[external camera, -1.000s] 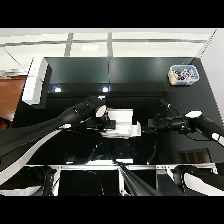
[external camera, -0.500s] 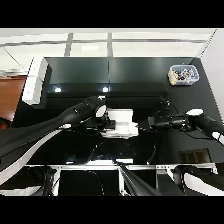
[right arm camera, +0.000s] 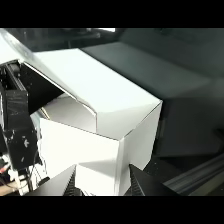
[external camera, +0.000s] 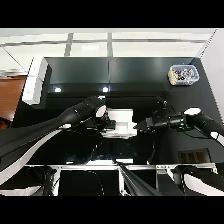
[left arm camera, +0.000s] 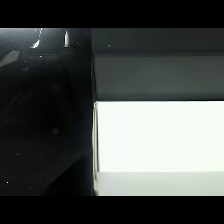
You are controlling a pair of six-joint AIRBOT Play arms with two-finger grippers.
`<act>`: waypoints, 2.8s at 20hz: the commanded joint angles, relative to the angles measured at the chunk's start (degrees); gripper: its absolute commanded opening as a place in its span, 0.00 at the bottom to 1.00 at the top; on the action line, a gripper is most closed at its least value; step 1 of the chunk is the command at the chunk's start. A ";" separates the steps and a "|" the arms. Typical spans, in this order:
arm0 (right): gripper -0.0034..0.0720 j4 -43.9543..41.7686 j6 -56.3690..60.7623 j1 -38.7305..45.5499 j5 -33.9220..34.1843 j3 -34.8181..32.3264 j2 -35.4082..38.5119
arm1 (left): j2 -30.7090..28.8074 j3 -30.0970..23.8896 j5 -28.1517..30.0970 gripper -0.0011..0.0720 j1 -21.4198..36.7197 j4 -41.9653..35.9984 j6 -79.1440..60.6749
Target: Fold the box and place the chain.
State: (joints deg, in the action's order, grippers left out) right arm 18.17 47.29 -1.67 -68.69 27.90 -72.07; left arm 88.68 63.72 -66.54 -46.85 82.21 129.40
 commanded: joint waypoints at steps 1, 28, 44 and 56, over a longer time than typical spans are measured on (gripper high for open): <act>0.54 -0.24 0.09 -1.27 0.15 0.07 0.00 | 0.02 0.02 0.00 0.05 0.04 0.00 -0.02; 0.54 13.88 15.96 -11.67 4.68 9.25 0.00 | 0.02 0.02 0.02 0.05 0.00 -0.20 -0.17; 0.52 47.63 53.70 -32.04 12.28 22.60 -0.07 | 0.02 0.02 0.04 0.05 0.00 -0.17 -0.20; 0.45 61.59 75.60 -37.92 5.92 25.24 -4.46 | 0.02 0.02 0.20 0.05 0.00 -0.11 -0.22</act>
State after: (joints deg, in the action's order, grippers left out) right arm 75.50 117.10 -38.00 -62.26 52.84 -75.88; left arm 88.68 63.72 -66.24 -46.85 82.02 129.19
